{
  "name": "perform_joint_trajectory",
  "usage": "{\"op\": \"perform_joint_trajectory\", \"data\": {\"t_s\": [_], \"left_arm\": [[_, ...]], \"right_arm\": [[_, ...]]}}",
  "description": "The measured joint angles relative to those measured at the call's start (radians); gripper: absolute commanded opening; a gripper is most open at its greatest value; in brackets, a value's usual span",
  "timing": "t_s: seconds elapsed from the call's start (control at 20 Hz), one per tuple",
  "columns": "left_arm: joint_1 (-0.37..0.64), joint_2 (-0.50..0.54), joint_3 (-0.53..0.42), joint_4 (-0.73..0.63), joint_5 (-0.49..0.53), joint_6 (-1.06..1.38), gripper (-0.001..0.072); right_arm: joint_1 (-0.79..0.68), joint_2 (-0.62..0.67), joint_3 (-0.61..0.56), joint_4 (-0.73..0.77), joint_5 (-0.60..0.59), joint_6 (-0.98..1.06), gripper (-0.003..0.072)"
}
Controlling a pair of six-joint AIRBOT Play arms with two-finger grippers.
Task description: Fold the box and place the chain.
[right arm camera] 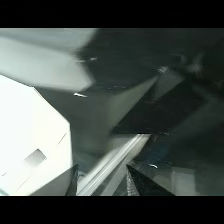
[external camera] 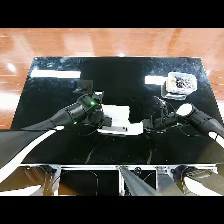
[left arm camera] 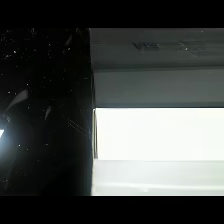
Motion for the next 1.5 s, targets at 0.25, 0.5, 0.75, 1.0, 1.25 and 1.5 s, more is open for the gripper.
{"op": "perform_joint_trajectory", "data": {"t_s": [0.25, 0.5, 0.75, 1.0, 1.25, 1.5], "left_arm": [[0.0, 0.0, 0.0, -0.005, -0.002, 0.0, 0.0019], [0.0, 0.0, 0.0, -0.006, -0.002, 0.0, 0.0019], [0.0, 0.0, 0.0, -0.006, -0.002, 0.0, 0.0019], [0.0, 0.0, 0.0, -0.006, -0.002, 0.0, 0.0019], [0.0, 0.0, 0.0, -0.006, -0.002, 0.0, 0.0019], [0.0, 0.0, 0.0, -0.006, -0.001, 0.0, 0.0019]], "right_arm": [[0.018, -0.002, 0.01, 0.052, 0.034, -0.037, 0.0387], [0.021, -0.002, 0.056, 0.069, 0.077, -0.044, 0.0667], [0.028, -0.002, 0.09, 0.106, 0.103, -0.044, 0.0719], [0.097, -0.002, 0.097, 0.138, 0.05, 0.007, 0.0719], [0.235, -0.002, 0.129, 0.044, -0.055, 0.191, 0.0718], [0.415, -0.006, 0.229, -0.292, -0.11, 0.553, 0.0679]]}}
